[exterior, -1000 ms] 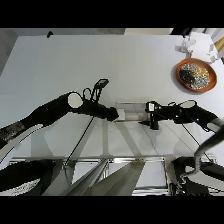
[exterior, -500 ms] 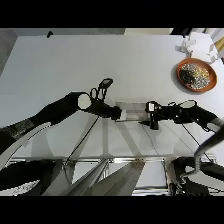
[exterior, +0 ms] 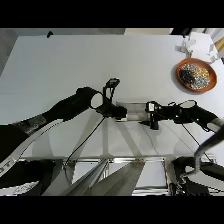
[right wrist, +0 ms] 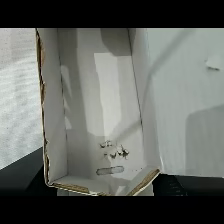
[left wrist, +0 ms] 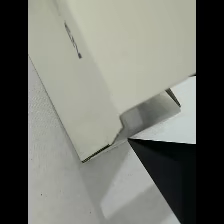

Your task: Fold the box and place the chain.

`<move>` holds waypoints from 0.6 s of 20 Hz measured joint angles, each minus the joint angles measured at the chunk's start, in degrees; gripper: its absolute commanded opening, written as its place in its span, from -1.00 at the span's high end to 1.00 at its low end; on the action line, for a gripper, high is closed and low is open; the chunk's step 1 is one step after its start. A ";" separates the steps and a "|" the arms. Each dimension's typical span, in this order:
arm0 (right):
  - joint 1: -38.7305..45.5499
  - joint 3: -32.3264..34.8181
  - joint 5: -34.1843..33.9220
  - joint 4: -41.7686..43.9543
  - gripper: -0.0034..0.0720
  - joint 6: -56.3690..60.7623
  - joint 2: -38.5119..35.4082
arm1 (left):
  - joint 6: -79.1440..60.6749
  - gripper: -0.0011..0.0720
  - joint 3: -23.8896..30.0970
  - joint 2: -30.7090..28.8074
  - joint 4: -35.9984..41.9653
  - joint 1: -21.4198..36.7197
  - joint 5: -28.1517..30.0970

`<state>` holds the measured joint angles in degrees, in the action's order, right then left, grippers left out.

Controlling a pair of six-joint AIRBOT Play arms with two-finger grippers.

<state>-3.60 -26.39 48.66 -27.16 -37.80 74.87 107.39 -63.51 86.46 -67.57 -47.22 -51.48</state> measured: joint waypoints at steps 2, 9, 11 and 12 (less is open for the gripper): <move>0.02 0.00 0.00 -0.02 -0.35 0.00 0.00 | 1.97 -0.12 -2.01 1.70 -0.85 -0.44 -1.97; 0.02 0.00 0.02 -0.04 -0.35 0.00 0.00 | 9.92 -0.09 -5.70 5.97 -2.80 -1.90 -4.33; 0.02 0.00 0.00 -0.04 -0.35 0.00 0.00 | 12.61 -0.09 -8.15 7.74 -4.13 -2.36 -6.78; 0.02 0.00 0.00 -0.04 -0.35 0.00 0.00 | 13.94 -0.07 -9.64 8.68 -4.94 -2.56 -8.33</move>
